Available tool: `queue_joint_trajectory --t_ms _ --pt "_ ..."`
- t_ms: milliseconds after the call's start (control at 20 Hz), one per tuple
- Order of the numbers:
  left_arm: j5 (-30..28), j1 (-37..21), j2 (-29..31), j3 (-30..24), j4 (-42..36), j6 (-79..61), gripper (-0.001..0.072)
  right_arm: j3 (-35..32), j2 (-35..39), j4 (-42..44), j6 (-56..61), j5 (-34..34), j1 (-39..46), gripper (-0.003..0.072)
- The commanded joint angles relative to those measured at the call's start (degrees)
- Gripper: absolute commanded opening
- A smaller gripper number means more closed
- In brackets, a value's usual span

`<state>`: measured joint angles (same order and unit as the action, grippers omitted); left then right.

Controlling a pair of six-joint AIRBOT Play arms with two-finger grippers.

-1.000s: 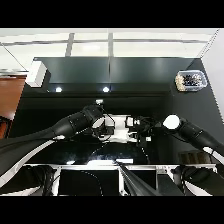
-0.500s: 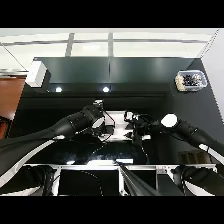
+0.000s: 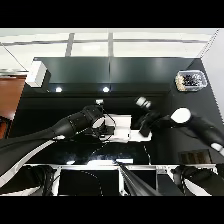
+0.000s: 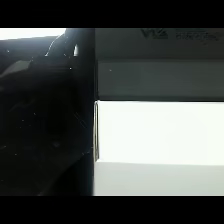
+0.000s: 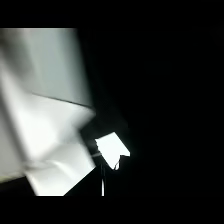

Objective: Fold the box and place the chain.

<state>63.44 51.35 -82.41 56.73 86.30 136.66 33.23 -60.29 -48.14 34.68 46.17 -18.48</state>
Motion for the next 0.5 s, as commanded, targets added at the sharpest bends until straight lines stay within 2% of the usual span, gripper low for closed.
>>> queue_joint_trajectory --t_ms 0,100,200,450 --pt "0.07 -0.02 0.0 0.04 0.15 0.07 0.0026 1.53 5.64 -19.26 35.47 5.44 15.78 0.0009" --pt "0.04 -0.02 0.0 0.04 0.15 0.07 0.0026 -0.9 5.38 -16.33 44.89 7.56 26.05 0.0009" --pt "0.04 -0.02 0.0 0.04 0.17 0.07 0.0026 -5.16 5.22 -5.51 45.16 10.54 31.34 0.0009" --pt "-0.22 -0.02 0.0 0.04 0.17 0.07 0.0026 -12.83 0.94 9.55 36.06 14.03 28.24 0.0009"
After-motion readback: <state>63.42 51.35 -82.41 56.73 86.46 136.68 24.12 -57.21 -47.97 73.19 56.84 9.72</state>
